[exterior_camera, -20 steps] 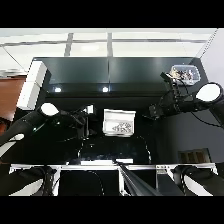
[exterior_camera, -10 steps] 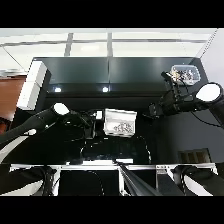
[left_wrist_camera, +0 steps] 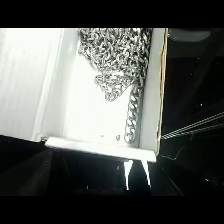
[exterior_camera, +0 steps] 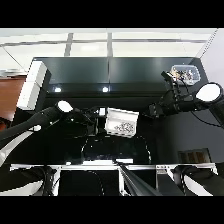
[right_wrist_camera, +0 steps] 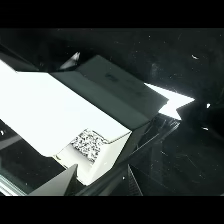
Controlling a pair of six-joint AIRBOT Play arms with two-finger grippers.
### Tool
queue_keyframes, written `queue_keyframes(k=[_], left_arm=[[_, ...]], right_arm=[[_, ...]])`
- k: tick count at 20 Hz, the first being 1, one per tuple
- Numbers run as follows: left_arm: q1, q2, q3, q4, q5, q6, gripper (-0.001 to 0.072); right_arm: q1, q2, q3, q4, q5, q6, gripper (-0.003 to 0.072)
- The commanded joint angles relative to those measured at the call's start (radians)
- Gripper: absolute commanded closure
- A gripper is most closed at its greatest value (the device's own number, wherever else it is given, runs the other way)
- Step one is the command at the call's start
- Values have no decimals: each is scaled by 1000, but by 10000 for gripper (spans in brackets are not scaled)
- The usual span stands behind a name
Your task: Fold the box and place the chain.
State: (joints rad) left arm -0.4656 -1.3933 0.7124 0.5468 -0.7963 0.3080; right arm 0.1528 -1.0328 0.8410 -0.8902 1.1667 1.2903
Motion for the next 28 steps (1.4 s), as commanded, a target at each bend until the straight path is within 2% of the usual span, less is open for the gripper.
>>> queue_keyframes(k=[1, 6, 7, 8, 9, 10, 11, 12, 13, 15, 17, 19, 22, 23, 25, 28], left_arm=[[-6, -10, 14, -18, 2, 66, -5], [-44, -10, 13, -29, -25, 105, -4], [-48, -10, 13, -32, -27, 93, 21], [-50, -10, 13, -32, -25, 61, 130], [-50, -10, 13, -32, -26, 41, 277], [-51, -10, 13, -32, -25, 31, 306], [-51, -10, 13, -32, -25, 23, 306], [-51, -10, 13, -32, -24, 20, 305], [-51, -10, 13, -32, -23, 20, 306], [-51, -10, 13, -36, -23, 20, 306], [-51, -10, 14, -36, -23, 16, 305], [-51, -10, 14, -36, -21, 16, 305], [-51, -10, 14, -36, -15, 8, 305], [-51, -10, 14, -36, -5, 6, 305], [-51, -10, 14, -36, 16, -6, 305], [-51, -10, 14, -36, 11, -6, 305]], right_arm=[[0, 0, 0, 0, -10, 0, 319], [0, 0, 0, -12, -18, -5, 319], [0, 0, 0, -26, -28, -5, 319], [0, 0, 0, -32, -37, -5, 319], [0, 0, 0, -32, -60, -5, 319], [0, 0, 0, -24, -94, -4, 318], [0, 0, 0, -18, -142, -3, 317], [0, 0, 0, -9, -207, 20, 265], [0, -2, 0, 1, -273, 39, -11], [0, -27, 0, 42, -346, 34, -14], [31, -80, 0, 70, -324, -46, -12], [92, -129, 0, 70, -277, -190, -7], [163, -128, 11, 54, -202, -642, -7], [170, -121, 24, 50, -193, -717, -8], [174, -109, 55, 48, -171, -747, -7], [174, -109, 66, 45, -48, -809, -7]])
